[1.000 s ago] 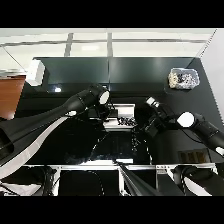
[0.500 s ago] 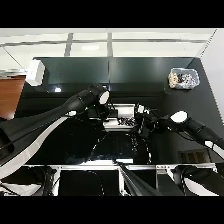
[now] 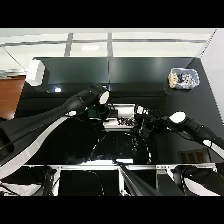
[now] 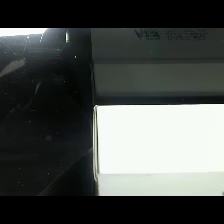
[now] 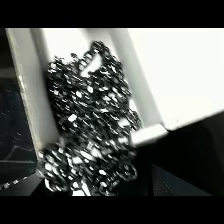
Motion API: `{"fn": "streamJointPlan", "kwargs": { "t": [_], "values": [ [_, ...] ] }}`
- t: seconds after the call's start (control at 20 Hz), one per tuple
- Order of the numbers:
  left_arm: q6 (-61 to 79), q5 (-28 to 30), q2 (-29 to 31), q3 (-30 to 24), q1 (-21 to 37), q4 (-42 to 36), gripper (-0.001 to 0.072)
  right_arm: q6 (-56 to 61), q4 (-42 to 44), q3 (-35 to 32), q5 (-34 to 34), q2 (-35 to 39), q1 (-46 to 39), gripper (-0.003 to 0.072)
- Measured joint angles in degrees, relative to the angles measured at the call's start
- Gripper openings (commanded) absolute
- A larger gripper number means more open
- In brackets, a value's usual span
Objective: Fold the box and place the chain.
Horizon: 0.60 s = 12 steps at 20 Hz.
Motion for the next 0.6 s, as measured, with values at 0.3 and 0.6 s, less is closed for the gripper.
{"fn": "streamJointPlan", "kwargs": {
  "t": [0.3,0.6],
  "values": [
    [0.0,0.0,0.0,0.0,0.0,0.0,0.0027,3.2,-2.8,0.0,-0.4,-0.2,0.0,0.0429],
    [0.1,0.0,0.0,0.0,0.0,0.0,0.0027,4.5,-5.5,0.0,-0.5,-0.1,0.0,0.0077]
  ]
}}
